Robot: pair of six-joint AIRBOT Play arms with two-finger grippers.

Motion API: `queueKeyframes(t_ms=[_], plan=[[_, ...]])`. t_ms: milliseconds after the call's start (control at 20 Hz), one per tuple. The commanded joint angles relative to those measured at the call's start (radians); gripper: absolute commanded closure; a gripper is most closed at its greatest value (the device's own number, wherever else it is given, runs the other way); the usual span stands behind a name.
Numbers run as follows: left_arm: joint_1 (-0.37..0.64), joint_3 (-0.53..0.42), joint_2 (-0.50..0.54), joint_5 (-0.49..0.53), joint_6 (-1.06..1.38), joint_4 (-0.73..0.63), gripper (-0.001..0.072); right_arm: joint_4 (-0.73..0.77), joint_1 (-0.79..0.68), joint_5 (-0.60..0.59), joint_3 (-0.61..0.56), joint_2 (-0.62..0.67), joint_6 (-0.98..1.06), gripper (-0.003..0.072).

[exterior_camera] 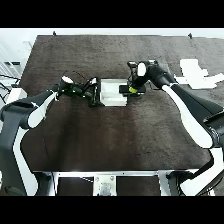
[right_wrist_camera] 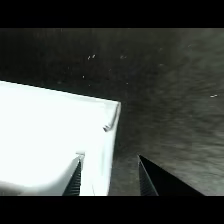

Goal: Fold the box and place the chain.

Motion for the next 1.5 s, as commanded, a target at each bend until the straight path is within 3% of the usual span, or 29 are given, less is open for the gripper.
queueKeyframes(t_ms=[0, 100, 450, 600, 750, 850, 1000, 1200, 1450], plan=[[0.000, 0.001, 0.000, -0.001, 0.000, 0.000, 0.0303, 0.010, 0.010, -0.006, -0.001, -0.036, 0.043, 0.0288], [0.000, 0.001, 0.000, -0.001, 0.000, 0.000, 0.0303, 0.012, 0.020, -0.007, 0.002, -0.039, 0.045, 0.0346], [0.000, 0.001, 0.000, -0.002, 0.000, 0.000, 0.0303, -0.020, 0.027, 0.020, 0.033, -0.066, 0.105, 0.0352], [0.000, 0.001, 0.000, -0.003, 0.000, 0.000, 0.0303, -0.029, 0.027, 0.023, 0.033, -0.069, 0.108, 0.0411], [0.000, 0.001, 0.000, -0.003, 0.000, 0.000, 0.0303, -0.042, 0.026, 0.030, 0.046, -0.084, 0.108, 0.0414], [0.000, 0.001, 0.000, -0.003, 0.000, 0.000, 0.0302, -0.064, 0.027, 0.066, 0.072, -0.101, 0.107, 0.0468], [0.000, 0.001, 0.000, -0.003, 0.000, 0.000, 0.0303, -0.099, 0.030, 0.148, 0.123, -0.125, 0.103, 0.0468], [0.000, 0.001, 0.000, -0.003, 0.000, 0.000, 0.0303, -0.113, 0.050, 0.154, 0.144, -0.125, 0.104, 0.0628], [0.000, 0.001, 0.000, -0.003, -0.001, 0.000, 0.0303, -0.119, 0.072, 0.152, 0.144, -0.127, 0.105, 0.0673]])
